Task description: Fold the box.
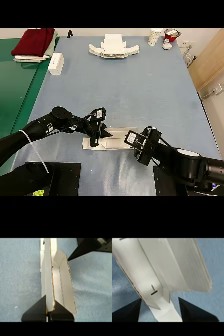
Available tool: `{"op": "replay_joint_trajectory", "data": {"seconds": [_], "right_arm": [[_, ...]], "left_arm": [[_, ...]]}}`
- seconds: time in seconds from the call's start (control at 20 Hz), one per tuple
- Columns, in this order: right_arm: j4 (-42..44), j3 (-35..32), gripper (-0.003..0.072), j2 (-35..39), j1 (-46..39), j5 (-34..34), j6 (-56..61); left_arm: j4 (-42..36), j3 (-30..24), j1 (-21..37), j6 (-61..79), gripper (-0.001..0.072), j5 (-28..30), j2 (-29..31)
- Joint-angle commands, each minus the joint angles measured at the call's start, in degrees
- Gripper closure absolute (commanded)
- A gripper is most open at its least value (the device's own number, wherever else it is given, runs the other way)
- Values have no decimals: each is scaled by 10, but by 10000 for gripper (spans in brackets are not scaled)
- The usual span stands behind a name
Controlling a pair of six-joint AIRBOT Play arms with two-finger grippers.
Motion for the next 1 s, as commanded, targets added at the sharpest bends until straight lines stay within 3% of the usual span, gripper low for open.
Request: {"op": "replay_joint_trajectory", "data": {"seconds": [0.0,0.2,0.45,0.55,0.75,0.95], "right_arm": [[67,-11,-31,14,-60,47,-108],[214,-10,-31,16,-169,103,-334],[497,-10,-31,16,-325,92,-711],[568,-10,-31,5,-373,91,-812],[649,-10,-31,-40,-416,67,-908],[664,-10,-31,-75,-416,61,-939]], "left_arm": [[0,0,0,0,696,0,0],[0,0,0,0,696,0,0],[0,0,0,0,696,0,0],[0,0,0,0,696,0,0],[0,0,0,0,696,0,0],[0,0,0,0,696,0,0]]}}
